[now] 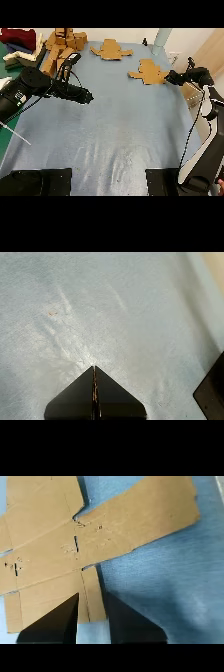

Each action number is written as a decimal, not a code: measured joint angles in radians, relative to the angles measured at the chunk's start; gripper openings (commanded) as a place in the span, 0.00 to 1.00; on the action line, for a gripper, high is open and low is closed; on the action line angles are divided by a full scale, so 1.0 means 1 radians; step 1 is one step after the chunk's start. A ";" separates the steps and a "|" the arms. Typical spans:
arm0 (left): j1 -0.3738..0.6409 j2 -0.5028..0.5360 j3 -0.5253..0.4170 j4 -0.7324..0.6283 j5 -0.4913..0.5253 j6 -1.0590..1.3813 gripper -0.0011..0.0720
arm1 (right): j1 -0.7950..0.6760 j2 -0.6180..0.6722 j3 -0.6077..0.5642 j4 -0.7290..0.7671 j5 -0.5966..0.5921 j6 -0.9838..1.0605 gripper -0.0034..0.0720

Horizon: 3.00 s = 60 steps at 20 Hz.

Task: Fold the box.

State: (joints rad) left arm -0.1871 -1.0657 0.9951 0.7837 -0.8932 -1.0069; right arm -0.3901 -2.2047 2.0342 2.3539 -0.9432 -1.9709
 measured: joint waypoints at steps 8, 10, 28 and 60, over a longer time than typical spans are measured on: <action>0.000 0.000 0.000 0.000 0.000 0.000 0.03 | 0.014 -0.019 0.018 0.000 -0.092 -0.003 0.05; 0.000 0.000 0.000 0.000 0.000 0.000 0.03 | 0.018 -0.003 0.018 0.005 -0.118 -0.029 0.05; 0.000 0.000 0.000 0.000 0.000 0.000 0.03 | 0.021 0.779 -0.972 -0.198 -0.130 -0.222 0.04; 0.000 0.000 0.000 -0.003 0.028 0.000 0.03 | -0.194 0.553 -0.811 -0.169 -0.355 -0.229 0.44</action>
State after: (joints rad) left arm -0.1871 -1.0657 0.9951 0.7807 -0.8650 -1.0073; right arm -0.5842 -1.6520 1.2232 2.1853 -1.2984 -2.1994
